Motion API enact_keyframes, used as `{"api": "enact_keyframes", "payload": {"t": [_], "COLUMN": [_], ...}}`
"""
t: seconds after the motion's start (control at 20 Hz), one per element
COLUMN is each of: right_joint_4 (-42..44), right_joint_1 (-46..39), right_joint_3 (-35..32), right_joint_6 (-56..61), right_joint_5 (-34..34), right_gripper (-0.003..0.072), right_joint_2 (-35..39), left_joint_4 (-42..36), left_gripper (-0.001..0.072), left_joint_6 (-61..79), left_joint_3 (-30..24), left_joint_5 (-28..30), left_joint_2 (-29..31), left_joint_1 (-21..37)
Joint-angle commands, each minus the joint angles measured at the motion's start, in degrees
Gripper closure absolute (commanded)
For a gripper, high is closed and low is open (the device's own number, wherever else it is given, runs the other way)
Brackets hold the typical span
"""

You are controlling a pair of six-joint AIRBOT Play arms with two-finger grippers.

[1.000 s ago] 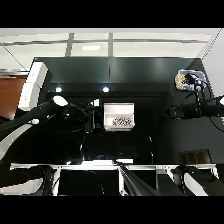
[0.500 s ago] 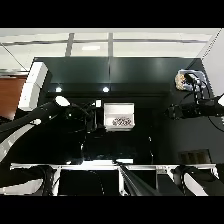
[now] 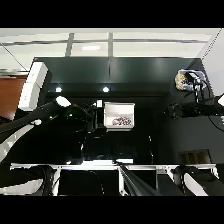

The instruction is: Fold the box and place the chain.

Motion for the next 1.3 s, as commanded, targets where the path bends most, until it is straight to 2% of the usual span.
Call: {"api": "enact_keyframes", "payload": {"t": [0.0,0.2,0.45,0.55,0.65,0.7,0.75,0.85,0.95,1.05,1.15,1.25], "right_joint_4": [0.0,0.0,-0.4,-0.3,2.3,6.1,9.3,11.0,19.3,26.6,26.7,26.8], "right_joint_1": [0.1,0.1,2.2,2.7,3.2,3.6,4.5,6.3,9.0,12.5,15.8,17.1], "right_joint_3": [0.0,0.0,0.0,0.0,-0.1,0.0,0.0,0.3,0.8,3.7,6.8,9.8], "right_joint_6": [0.0,0.0,-1.7,-1.6,-0.4,-0.7,-1.8,-1.8,-3.6,-12.8,-21.7,-23.3], "right_joint_5": [-0.9,-1.3,-1.8,-2.8,-6.7,-9.6,-13.0,-20.0,-25.7,-24.4,-23.6,-18.8], "right_gripper": [0.0351,0.0350,0.0351,0.0350,0.0347,0.0233,0.0073,0.0048,0.0049,0.0050,0.0051,0.0052], "right_joint_2": [0.0,0.0,-0.6,-1.4,-2.2,-2.5,-2.8,-4.2,-9.3,-16.5,-21.3,-24.3], "left_joint_4": [0.0,0.1,0.6,0.6,0.6,0.6,0.6,0.6,0.5,0.5,0.5,0.5], "left_gripper": [0.0018,0.0019,0.0031,0.0165,0.0169,0.0239,0.0311,0.0311,0.0310,0.0310,0.0309,0.0309], "left_joint_6": [0.0,0.0,0.0,-0.3,-0.3,-0.3,-0.3,-0.3,-0.2,-0.2,-0.3,-0.2], "left_joint_3": [0.1,0.1,0.1,0.1,0.1,0.1,0.1,0.1,0.1,0.1,0.1,0.1], "left_joint_5": [-0.3,-1.0,1.4,1.7,1.7,1.6,1.5,1.6,1.8,1.9,1.7,1.7], "left_joint_2": [0.0,0.0,0.0,0.0,0.0,0.0,0.0,0.0,0.0,0.0,0.0,0.0], "left_joint_1": [0.0,0.0,-1.7,-1.7,-1.7,-1.7,-1.7,-1.7,-1.7,-1.7,-1.7,-1.7]}}
